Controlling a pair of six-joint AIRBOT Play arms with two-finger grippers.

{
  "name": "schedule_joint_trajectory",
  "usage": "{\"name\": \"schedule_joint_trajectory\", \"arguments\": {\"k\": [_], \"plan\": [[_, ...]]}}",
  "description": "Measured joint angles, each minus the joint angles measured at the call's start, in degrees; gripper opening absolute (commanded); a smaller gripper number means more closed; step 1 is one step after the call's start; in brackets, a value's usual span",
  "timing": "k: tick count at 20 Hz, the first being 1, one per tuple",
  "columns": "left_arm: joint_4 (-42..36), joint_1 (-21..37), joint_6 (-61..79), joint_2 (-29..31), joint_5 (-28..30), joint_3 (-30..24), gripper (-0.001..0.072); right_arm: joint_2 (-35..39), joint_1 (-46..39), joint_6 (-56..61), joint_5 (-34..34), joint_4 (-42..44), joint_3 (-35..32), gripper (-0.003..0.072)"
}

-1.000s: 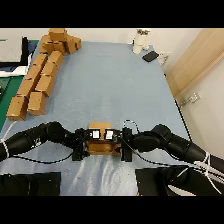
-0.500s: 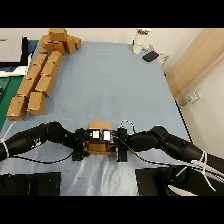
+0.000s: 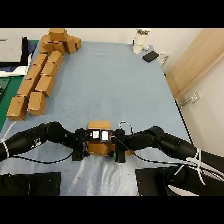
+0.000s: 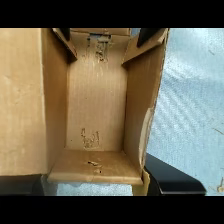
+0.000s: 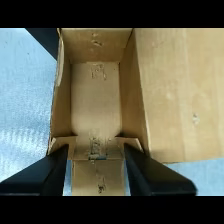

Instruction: Fold the box.

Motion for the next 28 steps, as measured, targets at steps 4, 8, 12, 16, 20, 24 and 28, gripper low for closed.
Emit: {"name": "schedule_joint_trajectory", "arguments": {"k": [4,8,12,16,20,24,28], "plan": [[0.0,0.0,0.0,0.0,0.0,0.0,0.051,4.0,-1.2,12.5,-6.8,-8.7,2.4,0.06],[-0.1,0.0,-0.1,0.0,0.0,0.0,0.051,9.9,-4.6,33.1,-17.3,-24.2,4.6,0.0225],[-0.1,0.0,-0.1,0.0,0.0,0.0,0.0511,13.2,-11.1,59.4,-23.0,-35.2,4.9,0.0005],[-0.1,0.0,-0.1,0.0,0.0,0.0,0.051,10.6,-15.8,71.3,-24.0,-31.1,2.4,0.0005],[-0.1,0.0,-0.1,0.0,0.0,0.0,0.051,6.6,-16.7,71.3,-21.4,-20.3,-0.2,0.0005],[-0.1,0.0,-0.1,0.0,0.0,0.0,0.051,5.1,-15.5,69.7,-19.3,-12.9,-1.1,0.0005],[-0.1,0.0,-0.1,0.0,0.0,0.0,0.0511,4.7,-15.0,68.6,-18.7,-9.8,-1.4,0.0005]]}}
